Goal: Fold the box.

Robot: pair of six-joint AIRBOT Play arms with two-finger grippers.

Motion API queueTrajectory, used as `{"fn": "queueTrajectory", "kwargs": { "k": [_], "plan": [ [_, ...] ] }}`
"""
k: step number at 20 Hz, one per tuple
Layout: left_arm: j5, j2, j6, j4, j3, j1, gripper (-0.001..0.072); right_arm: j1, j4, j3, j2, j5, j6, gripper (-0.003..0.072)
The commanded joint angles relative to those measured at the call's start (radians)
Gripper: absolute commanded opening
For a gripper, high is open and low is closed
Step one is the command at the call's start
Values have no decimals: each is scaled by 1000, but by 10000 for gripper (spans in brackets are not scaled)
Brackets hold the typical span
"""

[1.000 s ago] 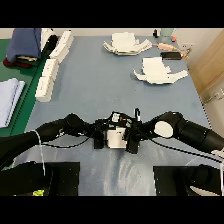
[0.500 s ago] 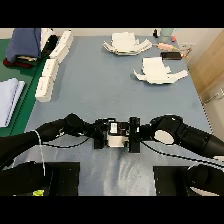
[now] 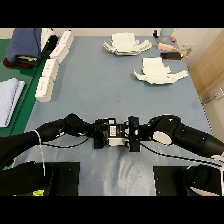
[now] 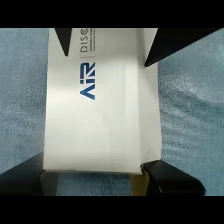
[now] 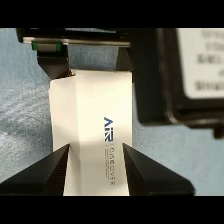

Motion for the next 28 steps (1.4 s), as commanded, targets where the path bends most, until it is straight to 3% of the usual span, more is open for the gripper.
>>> {"fn": "queueTrajectory", "kwargs": {
  "k": [1, 12, 23, 24, 25, 28],
  "plan": [
    [0, 0, 0, 0, 0, 0, 491, -1, -35, 0, -7, -19, -3, 541],
    [0, 0, 0, 0, 0, 0, 491, -1, -90, 0, 83, -62, -3, 539],
    [0, 0, 0, 0, 0, 0, 491, -1, -90, 0, 84, -111, -5, 519],
    [0, 0, 0, 0, 0, 0, 491, -1, -89, 0, 84, -108, -6, 493],
    [0, 0, 0, 0, 0, 0, 491, -1, -83, 0, 84, -99, -6, 380],
    [0, 0, 0, 0, 0, 0, 491, -1, -16, 0, 84, -52, -23, 354]
  ]
}}
